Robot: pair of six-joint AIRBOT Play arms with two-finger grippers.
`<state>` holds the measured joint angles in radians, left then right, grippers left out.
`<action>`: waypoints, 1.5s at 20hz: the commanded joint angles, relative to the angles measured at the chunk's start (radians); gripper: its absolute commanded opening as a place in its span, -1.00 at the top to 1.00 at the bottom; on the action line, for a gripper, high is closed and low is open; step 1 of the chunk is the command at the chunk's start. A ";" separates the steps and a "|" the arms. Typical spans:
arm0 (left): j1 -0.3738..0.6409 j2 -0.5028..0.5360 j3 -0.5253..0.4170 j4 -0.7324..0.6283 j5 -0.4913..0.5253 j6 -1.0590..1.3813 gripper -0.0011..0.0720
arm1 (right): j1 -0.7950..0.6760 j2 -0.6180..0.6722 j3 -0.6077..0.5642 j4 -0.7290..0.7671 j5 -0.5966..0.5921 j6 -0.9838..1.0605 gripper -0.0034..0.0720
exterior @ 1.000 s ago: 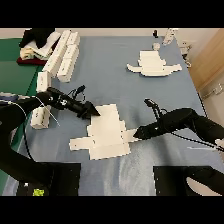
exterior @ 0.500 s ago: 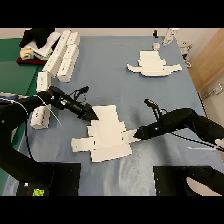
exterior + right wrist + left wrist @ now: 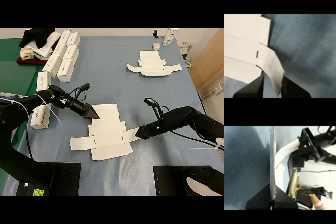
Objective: Fold the box.
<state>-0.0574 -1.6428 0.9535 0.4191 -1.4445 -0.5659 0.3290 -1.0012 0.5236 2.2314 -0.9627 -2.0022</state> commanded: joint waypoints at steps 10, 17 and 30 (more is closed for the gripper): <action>-0.260 0.377 -0.014 -0.023 0.382 0.684 0.96 | -0.118 0.001 0.319 -0.690 0.059 0.624 0.11; -0.467 0.674 -0.397 -0.286 0.799 1.135 0.95 | -0.117 -0.027 0.318 -0.659 0.097 0.661 0.11; -0.510 0.639 -0.487 -0.298 0.889 1.119 0.95 | -0.117 -0.031 0.314 -0.612 0.135 0.660 0.11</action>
<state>-0.5793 -0.9997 0.4477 0.1143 -0.5385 0.5816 0.2119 -1.0317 0.8379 1.6077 -0.8303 -1.3426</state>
